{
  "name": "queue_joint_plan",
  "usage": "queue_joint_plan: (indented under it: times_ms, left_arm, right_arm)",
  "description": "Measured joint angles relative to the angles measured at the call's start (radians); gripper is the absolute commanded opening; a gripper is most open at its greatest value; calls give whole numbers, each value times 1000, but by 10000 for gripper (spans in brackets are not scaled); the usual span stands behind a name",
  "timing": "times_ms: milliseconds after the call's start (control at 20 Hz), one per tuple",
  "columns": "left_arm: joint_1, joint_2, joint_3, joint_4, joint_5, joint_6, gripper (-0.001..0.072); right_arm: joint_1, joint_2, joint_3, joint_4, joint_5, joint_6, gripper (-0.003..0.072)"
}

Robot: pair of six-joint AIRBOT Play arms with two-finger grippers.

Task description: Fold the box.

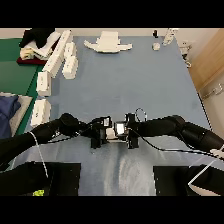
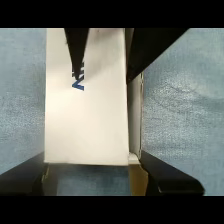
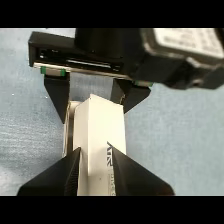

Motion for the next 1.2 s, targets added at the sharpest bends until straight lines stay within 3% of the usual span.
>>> queue_joint_plan:
  times_ms: [300, 400, 500, 550, 800, 900, 950, 1000, 1050, 1150, 1200]
  left_arm:
    - [0, 0, 0, 1, -5, 1, 353]
    - [0, 0, 0, 0, -4, 1, 354]
    - [0, 0, 0, 0, -3, 0, 354]
    - [0, 0, 0, 0, -2, 0, 354]
    - [0, 0, 0, -1, -1, 0, 353]
    - [0, 0, 0, -1, -1, 0, 354]
    - [0, 0, 0, -1, 0, 0, 354]
    - [0, 0, 0, -1, 0, 0, 354]
    - [-2, 0, 0, -1, 2, 0, 354]
    - [-2, 0, 0, -1, 3, 0, 354]
    - [-2, 0, 0, -1, 3, 0, 354]
  right_arm:
    - [12, -7, -8, 25, -27, 0, 288]
    - [14, -5, -9, 29, -40, 0, 378]
    - [14, 10, -9, 29, -56, 0, 400]
    - [14, 21, -10, 29, -59, 1, 485]
    - [14, 97, -10, 30, -60, 74, 480]
    - [10, 129, -10, 32, -60, 170, 402]
    - [7, 141, -10, 33, -59, 222, 402]
    - [2, 150, -10, 33, -54, 278, 311]
    - [-2, 156, -12, 37, -48, 327, 95]
    - [-14, 165, -29, 65, -31, 406, 4]
    - [-18, 171, -46, 89, -11, 431, 4]
